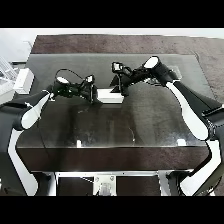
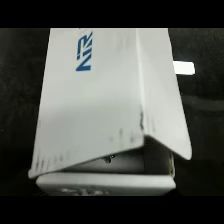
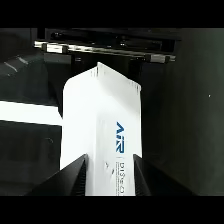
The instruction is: Fold the box and place the chain.
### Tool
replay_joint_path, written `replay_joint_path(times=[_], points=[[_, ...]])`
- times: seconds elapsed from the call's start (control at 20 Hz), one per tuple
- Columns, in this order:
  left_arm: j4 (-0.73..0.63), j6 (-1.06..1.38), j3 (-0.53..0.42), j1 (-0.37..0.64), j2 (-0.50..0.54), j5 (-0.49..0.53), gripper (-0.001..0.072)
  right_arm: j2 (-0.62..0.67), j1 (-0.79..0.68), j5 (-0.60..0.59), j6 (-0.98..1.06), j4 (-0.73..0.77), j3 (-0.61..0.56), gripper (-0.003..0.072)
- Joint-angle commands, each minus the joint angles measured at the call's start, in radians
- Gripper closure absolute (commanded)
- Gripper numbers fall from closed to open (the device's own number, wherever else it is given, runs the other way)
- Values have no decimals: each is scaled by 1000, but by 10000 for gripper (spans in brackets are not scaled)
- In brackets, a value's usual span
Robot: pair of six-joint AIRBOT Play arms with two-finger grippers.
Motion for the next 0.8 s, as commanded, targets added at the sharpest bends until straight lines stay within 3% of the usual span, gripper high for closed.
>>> replay_joint_path(times=[0.0,0.2,0.5,0.55,0.75], points=[[0,2,0,-1,0,-2,262,6,-1,-3,-2,-3,1,421],[0,2,0,-1,0,-2,262,6,-1,-3,-1,-4,0,471],[0,2,0,-1,0,-2,262,4,-1,-7,2,-21,-19,481],[0,2,0,-1,0,-2,262,4,-1,-14,2,-22,-27,534],[0,2,0,-1,0,-2,262,4,-1,-45,2,-21,-38,551]])
